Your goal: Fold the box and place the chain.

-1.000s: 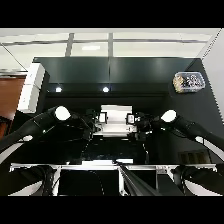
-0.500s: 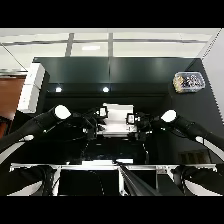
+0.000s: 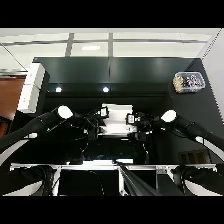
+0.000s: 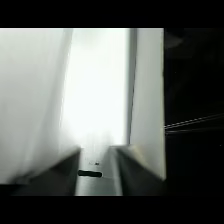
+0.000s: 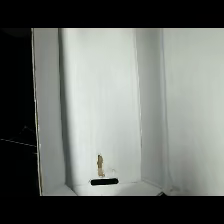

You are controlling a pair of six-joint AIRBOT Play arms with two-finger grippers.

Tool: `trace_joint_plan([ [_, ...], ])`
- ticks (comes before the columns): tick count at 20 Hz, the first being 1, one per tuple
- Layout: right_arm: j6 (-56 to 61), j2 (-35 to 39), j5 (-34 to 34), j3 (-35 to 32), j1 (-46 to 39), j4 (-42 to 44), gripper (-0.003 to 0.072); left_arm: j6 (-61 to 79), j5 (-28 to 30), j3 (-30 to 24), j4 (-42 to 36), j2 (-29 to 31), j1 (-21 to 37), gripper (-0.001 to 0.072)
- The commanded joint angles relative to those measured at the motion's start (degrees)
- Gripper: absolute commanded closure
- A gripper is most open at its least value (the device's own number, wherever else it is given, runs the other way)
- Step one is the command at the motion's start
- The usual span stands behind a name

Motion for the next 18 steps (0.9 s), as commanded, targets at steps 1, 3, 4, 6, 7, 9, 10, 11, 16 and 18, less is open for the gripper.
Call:
trace_joint_plan([
  [1,-0.02,-0.02,-0.07,-0.02,0.04,0.02,0.0242,0.02,-0.17,0.02,-0.02,-0.15,0.0,0.0499],
  [3,-0.02,-0.02,-0.07,-0.02,0.04,0.02,0.0242,0.0,-0.26,0.04,-0.02,-0.09,-0.02,0.058],
  [4,-0.02,-0.02,-0.07,-0.02,0.04,0.02,0.0242,-0.04,-0.33,0.04,0.07,0.22,0.11,0.0683],
  [6,-0.02,-0.02,-0.07,-0.02,0.04,0.02,0.0241,-4.07,-0.28,0.04,0.24,1.81,0.94,0.0684],
  [7,0.0,-0.02,-0.07,-0.02,0.04,0.04,0.0242,-10.45,-0.28,0.28,1.97,2.95,1.99,0.0683],
  [9,0.17,-0.02,-0.22,-0.02,0.04,0.04,0.0242,-23.98,-3.34,1.38,11.54,5.88,5.38,0.0685],
  [10,0.17,-0.02,-0.22,-0.02,0.04,0.04,0.0242,-29.55,-5.88,1.79,16.81,7.87,7.65,0.0685],
  [11,0.17,-0.02,-0.24,-0.02,0.04,0.04,0.0241,-33.31,-8.35,2.08,20.9,9.84,10.05,0.0686],
  [16,0.17,-0.02,-0.24,-0.02,0.04,0.07,0.0242,-59.87,-12.28,2.25,35.76,19.98,20.81,0.0685],
  [18,0.17,-0.02,-0.24,-0.02,0.04,0.04,0.0242,-69.07,-16.92,1.73,37.18,18.49,25.88,0.0686],
])
